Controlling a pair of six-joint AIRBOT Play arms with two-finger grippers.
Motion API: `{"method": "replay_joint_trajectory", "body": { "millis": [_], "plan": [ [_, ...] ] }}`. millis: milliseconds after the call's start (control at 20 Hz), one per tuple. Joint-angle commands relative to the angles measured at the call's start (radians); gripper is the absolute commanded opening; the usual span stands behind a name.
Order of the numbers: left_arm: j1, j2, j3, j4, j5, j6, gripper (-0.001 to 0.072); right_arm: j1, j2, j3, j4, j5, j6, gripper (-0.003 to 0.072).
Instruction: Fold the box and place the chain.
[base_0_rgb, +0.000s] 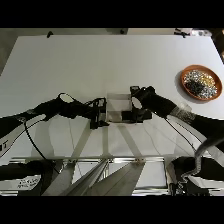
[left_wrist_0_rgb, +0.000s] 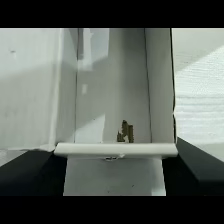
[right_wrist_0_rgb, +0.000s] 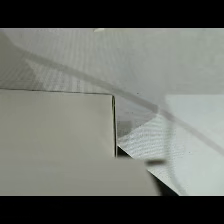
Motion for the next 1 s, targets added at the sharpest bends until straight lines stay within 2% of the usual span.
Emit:
{"method": "replay_joint_trajectory", "body": {
  "millis": [0, 100, 400, 450, 500, 650, 800, 950],
  "plan": [
    [0.000, 0.000, 0.000, 0.000, 0.000, -0.002, 0.0274, 0.000, 0.004, 0.000, 0.005, 0.006, -0.007, 0.0201],
    [0.000, 0.000, 0.000, 0.000, 0.000, -0.002, 0.0274, 0.000, 0.024, 0.000, 0.002, 0.006, -0.017, 0.0420],
    [0.000, 0.000, 0.000, 0.000, -0.001, -0.002, 0.0274, 0.000, 0.171, 0.000, -0.056, 0.029, -0.056, 0.0427],
    [0.000, 0.000, 0.000, 0.000, 0.000, -0.002, 0.0274, 0.000, 0.196, 0.000, -0.061, 0.042, -0.074, 0.0436],
    [0.000, 0.000, 0.000, 0.000, 0.000, -0.002, 0.0274, 0.000, 0.227, 0.000, -0.068, 0.059, -0.095, 0.0478],
    [0.000, 0.000, 0.000, 0.000, 0.000, -0.002, 0.0274, -0.027, 0.343, 0.000, -0.125, 0.060, -0.156, 0.0485],
    [0.000, 0.000, 0.000, 0.000, 0.000, -0.002, 0.0274, -0.193, 0.438, 0.000, -0.205, 0.038, -0.218, 0.0484],
    [0.000, 0.000, 0.000, 0.000, 0.000, -0.002, 0.0274, -0.490, 0.435, 0.000, -0.245, -0.059, -0.340, 0.0484]
  ]
}}
